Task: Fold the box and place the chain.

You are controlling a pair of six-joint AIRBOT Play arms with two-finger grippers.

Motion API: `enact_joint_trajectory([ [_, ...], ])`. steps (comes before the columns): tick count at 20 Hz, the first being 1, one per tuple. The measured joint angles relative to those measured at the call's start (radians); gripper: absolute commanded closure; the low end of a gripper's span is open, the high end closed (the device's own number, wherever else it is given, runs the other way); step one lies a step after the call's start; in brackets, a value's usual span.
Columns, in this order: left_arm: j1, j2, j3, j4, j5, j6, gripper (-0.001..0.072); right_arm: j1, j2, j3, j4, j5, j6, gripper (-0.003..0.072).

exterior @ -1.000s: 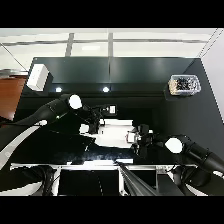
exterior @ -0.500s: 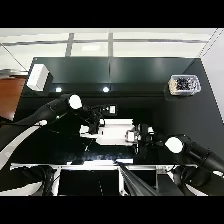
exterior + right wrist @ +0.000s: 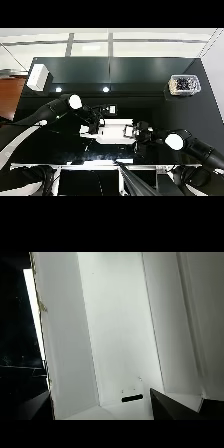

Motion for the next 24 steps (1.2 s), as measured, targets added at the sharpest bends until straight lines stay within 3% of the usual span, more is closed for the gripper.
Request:
enact_joint_trajectory([
  [10, 0.0, 0.0, 0.0, 0.0, -0.002, -0.001, 0.0677, -0.071, 0.024, 0.023, -0.034, -0.005, 0.104, -0.0028],
  [20, 0.0, 0.0, 0.0, 0.0, -0.003, -0.001, 0.0678, -0.087, 0.0, 0.024, -0.027, -0.079, 0.029, -0.0028],
  [24, 0.0, 0.0, 0.0, 0.0, -0.002, -0.001, 0.0678, -0.116, -0.012, 0.025, 0.068, -0.082, -0.063, -0.0029],
])
